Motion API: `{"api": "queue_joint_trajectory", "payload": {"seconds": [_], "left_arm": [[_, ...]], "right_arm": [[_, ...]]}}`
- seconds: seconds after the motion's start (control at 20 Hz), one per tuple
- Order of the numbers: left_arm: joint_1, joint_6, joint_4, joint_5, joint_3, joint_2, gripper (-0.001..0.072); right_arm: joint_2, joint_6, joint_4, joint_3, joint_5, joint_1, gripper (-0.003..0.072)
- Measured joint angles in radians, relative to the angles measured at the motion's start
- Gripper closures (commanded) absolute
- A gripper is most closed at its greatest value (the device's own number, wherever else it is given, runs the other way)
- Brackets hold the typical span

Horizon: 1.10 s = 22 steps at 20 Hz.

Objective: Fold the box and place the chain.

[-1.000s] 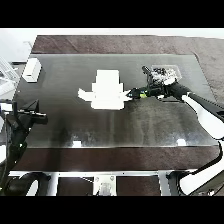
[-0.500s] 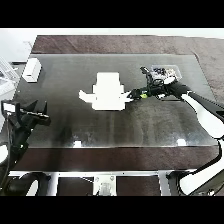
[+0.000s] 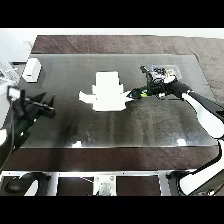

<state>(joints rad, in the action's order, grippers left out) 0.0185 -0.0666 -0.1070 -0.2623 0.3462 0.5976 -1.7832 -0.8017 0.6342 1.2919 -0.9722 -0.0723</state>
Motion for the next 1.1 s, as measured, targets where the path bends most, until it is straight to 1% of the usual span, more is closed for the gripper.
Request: {"api": "queue_joint_trajectory", "payload": {"seconds": [0.15, 0.25, 0.45, 0.6, 0.75, 0.95, 1.05, 1.1], "left_arm": [[0.0, -0.012, 0.0, -0.074, 0.107, 0.202, 0.0332], [0.0, -0.013, 0.016, -0.111, 0.157, 0.298, 0.0331], [0.001, -0.043, 0.067, -0.187, 0.232, 0.42, 0.033], [0.0, -0.056, 0.068, -0.234, 0.327, 0.529, 0.0329], [0.0, -0.016, 0.028, -0.323, 0.478, 0.688, 0.0329], [0.0, 0.127, -0.059, -0.478, 0.711, 0.927, 0.0332], [0.001, 0.204, -0.086, -0.528, 0.793, 1.015, 0.0332], [0.001, 0.232, -0.091, -0.541, 0.818, 1.04, 0.0332]], "right_arm": [[0.0, 0.0, 0.0, 0.002, 0.0, 0.0, 0.0684], [0.0, 0.0, 0.0, 0.002, 0.001, 0.0, 0.0684], [0.0, -0.004, -0.002, 0.002, 0.002, 0.0, 0.0684], [0.0, -0.007, -0.004, 0.002, 0.002, 0.0, 0.0684], [0.0, -0.008, -0.004, 0.002, 0.003, 0.0, 0.0683], [0.0, -0.009, -0.005, 0.002, 0.003, 0.0, 0.0683], [0.0, -0.01, -0.005, 0.002, 0.003, 0.0, 0.0683], [0.0, -0.011, -0.005, 0.002, 0.003, 0.0, 0.0683]]}}
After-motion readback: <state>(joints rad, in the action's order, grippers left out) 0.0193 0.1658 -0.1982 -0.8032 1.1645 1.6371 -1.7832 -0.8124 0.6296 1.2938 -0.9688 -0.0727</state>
